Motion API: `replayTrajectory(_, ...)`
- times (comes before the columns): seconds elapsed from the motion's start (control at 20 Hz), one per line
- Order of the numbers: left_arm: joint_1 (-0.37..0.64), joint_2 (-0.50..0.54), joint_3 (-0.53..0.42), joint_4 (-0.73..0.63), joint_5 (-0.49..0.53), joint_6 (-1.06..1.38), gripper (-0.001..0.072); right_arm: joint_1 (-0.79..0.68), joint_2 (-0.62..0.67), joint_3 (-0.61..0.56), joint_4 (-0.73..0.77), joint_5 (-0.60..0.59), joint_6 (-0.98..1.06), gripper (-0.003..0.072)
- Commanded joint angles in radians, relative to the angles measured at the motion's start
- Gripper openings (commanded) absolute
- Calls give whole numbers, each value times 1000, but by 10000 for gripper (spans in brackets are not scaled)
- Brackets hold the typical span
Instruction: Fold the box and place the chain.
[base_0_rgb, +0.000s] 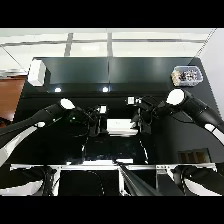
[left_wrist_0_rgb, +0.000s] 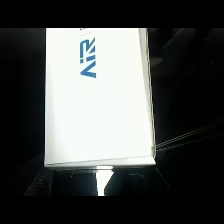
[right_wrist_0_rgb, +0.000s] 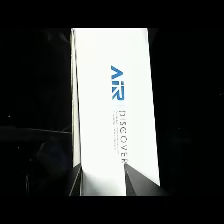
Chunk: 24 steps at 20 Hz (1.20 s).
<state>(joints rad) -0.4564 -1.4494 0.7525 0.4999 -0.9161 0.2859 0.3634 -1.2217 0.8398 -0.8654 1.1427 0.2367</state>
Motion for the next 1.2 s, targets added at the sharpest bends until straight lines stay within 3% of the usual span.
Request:
replayTrajectory(0.0,1,0,1,0,1,1,341,0,0,-1,-27,0,2,313)
replayTrajectory(0.5,1,0,1,0,1,1,341,-2,66,0,2,9,36,313)
replayTrajectory(0.65,1,0,1,0,2,1,341,-34,137,10,13,21,356,299)
replayTrajectory(0.75,1,0,1,0,1,1,341,-88,145,2,40,97,704,15)
replayTrajectory(0.85,1,0,1,0,2,1,341,-102,145,-52,130,109,914,13)
replayTrajectory(1.05,1,0,1,0,2,1,341,-100,145,-200,476,-95,1089,12)
replayTrajectory(1.15,1,0,1,0,2,1,341,-99,139,-237,508,-154,1113,12)
